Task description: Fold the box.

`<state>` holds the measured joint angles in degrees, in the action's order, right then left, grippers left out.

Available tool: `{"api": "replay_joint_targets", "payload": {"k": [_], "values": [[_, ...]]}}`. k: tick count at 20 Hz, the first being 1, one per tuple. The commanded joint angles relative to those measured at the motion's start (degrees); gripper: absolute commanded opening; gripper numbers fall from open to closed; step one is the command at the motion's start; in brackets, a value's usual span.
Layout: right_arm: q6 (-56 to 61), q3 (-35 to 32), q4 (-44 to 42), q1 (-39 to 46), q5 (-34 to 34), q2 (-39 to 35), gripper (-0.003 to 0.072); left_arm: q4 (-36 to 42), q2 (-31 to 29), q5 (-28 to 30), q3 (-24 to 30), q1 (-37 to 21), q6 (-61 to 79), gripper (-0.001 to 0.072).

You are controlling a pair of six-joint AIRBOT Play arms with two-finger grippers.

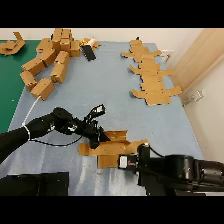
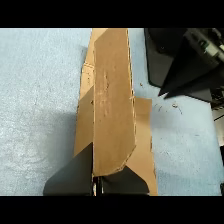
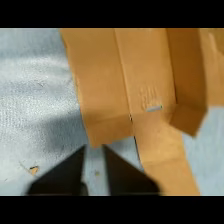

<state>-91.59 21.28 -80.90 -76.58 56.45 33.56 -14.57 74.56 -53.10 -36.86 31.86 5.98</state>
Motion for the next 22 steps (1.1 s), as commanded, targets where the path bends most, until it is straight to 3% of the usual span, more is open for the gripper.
{"api": "replay_joint_targets", "payload": {"k": [1,6,13,22], "values": [[4.59,-0.39,8.96,-7.32,-7.23,7.37,0.0539,0.00,-0.02,0.02,0.02,-0.04,0.02,0.0010],[4.83,-0.39,9.40,-7.32,-10.01,9.73,0.0542,0.00,-0.02,0.02,0.02,-0.04,0.02,0.0009],[10.69,-0.39,20.15,-7.32,-9.90,14.67,0.0540,0.00,-0.02,0.00,0.02,-0.04,0.02,0.0010],[14.23,0.31,23.15,-7.34,-8.63,10.25,0.0539,-0.02,-0.02,0.02,0.02,-0.04,0.02,0.0010]]}}
